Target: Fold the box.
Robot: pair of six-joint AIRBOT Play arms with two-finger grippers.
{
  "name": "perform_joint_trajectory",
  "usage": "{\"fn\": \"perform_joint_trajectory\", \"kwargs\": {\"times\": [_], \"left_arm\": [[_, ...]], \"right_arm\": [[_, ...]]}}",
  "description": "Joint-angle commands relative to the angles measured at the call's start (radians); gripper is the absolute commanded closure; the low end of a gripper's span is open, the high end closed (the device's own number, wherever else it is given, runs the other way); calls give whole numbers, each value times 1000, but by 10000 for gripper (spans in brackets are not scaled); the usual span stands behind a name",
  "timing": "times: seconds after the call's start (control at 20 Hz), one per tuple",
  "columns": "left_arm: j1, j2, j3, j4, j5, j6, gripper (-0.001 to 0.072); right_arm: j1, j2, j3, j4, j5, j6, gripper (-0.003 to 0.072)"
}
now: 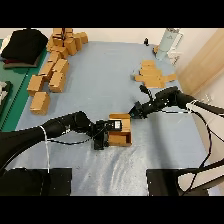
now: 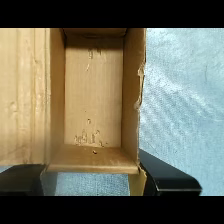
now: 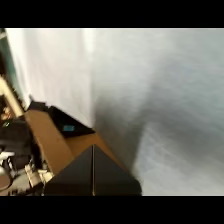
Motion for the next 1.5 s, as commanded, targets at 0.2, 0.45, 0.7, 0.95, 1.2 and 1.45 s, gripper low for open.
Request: {"fn": "perform_joint_trajectory", "kwargs": {"times": [0.2,0.45,0.7,0.95,1.2,1.45], "left_arm": [[0,0,1,0,0,0,298],[0,0,1,0,0,0,298],[0,0,1,0,0,0,298],[0,0,1,0,0,0,298],[0,0,1,0,0,0,298],[0,0,1,0,0,0,298]], "right_arm": [[135,70,-112,66,-76,-239,684],[235,308,-275,6,175,-307,683],[381,605,-428,-145,531,-323,683],[551,861,-587,-333,843,-326,682],[675,913,-647,-481,929,-326,682],[761,894,-647,-635,964,-327,681]]}}
